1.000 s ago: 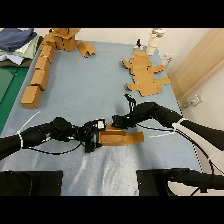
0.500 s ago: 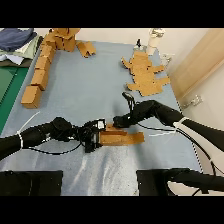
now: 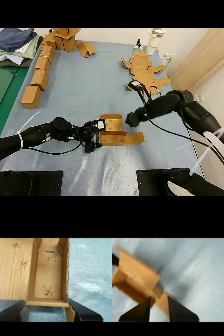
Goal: Fold the box.
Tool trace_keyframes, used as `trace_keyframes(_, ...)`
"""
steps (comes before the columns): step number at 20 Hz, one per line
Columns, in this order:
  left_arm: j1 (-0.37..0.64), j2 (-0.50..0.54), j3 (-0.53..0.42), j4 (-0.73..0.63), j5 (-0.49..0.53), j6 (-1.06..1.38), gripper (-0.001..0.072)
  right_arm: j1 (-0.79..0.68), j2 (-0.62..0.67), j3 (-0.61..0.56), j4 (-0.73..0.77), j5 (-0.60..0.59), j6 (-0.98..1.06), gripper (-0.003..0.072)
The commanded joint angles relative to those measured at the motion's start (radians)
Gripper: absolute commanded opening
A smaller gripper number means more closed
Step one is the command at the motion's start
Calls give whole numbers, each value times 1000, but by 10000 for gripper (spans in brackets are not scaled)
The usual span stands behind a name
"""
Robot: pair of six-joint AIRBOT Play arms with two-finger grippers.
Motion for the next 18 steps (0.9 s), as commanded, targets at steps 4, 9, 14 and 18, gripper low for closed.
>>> trace_keyframes(4, 0, 0, 0, 0, 0, 0, 589, 54, 111, -175, -16, -189, -287, 559)
trace_keyframes(9, 0, 0, 0, 0, 0, 0, 589, 70, 108, -340, -116, 214, -515, 573)
trace_keyframes(14, 1, 0, 0, 0, 1, 0, 589, 70, 103, -367, -1, 356, -787, 572)
trace_keyframes(18, 0, 0, 0, 0, 0, 0, 589, 70, 70, -367, 78, 357, -947, 572)
